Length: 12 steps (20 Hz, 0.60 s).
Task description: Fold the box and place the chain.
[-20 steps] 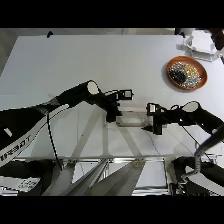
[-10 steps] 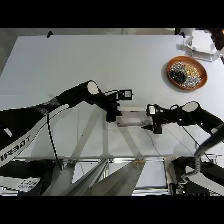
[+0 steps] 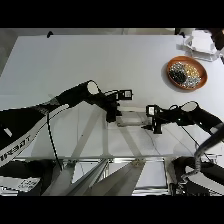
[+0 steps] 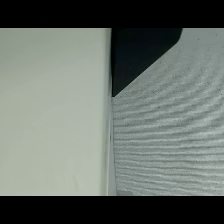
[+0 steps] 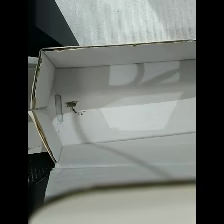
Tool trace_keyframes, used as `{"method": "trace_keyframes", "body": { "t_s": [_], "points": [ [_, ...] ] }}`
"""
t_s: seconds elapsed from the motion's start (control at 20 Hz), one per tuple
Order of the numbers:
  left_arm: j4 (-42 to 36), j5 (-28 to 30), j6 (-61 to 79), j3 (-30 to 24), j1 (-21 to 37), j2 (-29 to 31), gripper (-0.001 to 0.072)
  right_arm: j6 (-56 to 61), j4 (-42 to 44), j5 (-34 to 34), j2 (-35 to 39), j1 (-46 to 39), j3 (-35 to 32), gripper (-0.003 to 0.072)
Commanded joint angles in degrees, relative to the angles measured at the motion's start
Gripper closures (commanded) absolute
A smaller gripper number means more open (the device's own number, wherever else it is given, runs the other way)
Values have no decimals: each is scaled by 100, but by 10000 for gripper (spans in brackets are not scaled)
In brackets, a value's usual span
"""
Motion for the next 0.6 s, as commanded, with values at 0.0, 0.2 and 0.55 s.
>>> {"method": "trace_keyframes", "body": {
  "t_s": [0.0, 0.2, 0.55],
  "points": [
    [-2, 4, 2, 4, 0, 2, 697, -4, -13, -24, -4, 4, -2, 300],
    [-2, 4, 2, 4, 0, 2, 697, 15, -13, -28, -4, 4, -2, 392],
    [-2, 4, 2, 4, 0, 2, 697, 15, -13, -26, -4, 2, -2, 384]
  ]
}}
